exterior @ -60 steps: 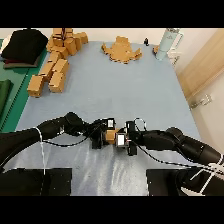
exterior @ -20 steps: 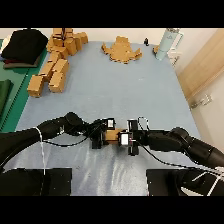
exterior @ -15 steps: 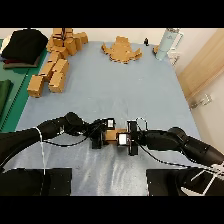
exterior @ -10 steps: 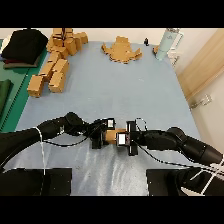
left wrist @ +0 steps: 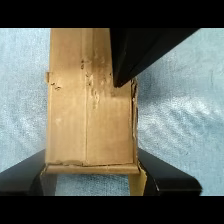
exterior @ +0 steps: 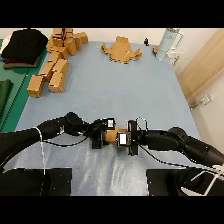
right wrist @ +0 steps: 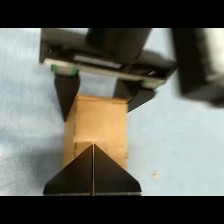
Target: Fold the box.
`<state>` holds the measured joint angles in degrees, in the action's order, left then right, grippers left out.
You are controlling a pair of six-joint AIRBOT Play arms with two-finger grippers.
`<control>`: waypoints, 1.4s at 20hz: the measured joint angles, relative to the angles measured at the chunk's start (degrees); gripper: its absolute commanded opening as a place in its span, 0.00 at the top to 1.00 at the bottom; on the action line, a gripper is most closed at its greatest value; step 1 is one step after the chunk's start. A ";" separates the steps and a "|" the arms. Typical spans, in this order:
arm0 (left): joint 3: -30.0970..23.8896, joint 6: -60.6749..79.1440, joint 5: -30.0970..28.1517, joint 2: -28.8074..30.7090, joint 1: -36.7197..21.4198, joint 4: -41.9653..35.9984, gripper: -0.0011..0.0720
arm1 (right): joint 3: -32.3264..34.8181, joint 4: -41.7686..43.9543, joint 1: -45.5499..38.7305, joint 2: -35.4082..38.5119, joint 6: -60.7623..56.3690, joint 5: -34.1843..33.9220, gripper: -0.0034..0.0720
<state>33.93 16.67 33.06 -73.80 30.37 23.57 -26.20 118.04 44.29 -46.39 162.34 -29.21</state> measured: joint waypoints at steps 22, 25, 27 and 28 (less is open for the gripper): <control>2.10 -14.29 -11.10 7.61 -10.86 -0.87 0.37 | -0.66 -34.05 -16.00 10.56 -101.98 -13.60 0.94; 1.75 -22.03 -11.37 9.88 -22.36 4.33 0.37 | -0.66 -34.16 -16.09 10.58 -103.45 -13.29 0.95; 1.25 -26.47 -8.26 10.29 -30.88 11.02 0.37 | -0.66 -34.27 -16.09 10.58 -103.86 -13.20 0.94; 1.01 -29.00 -6.45 10.25 -35.08 14.80 0.37 | -0.66 -34.27 -16.09 10.58 -104.02 -12.85 0.94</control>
<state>34.94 -12.34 26.61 -63.55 -4.71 38.37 -26.85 83.77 28.21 -35.81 58.33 -42.06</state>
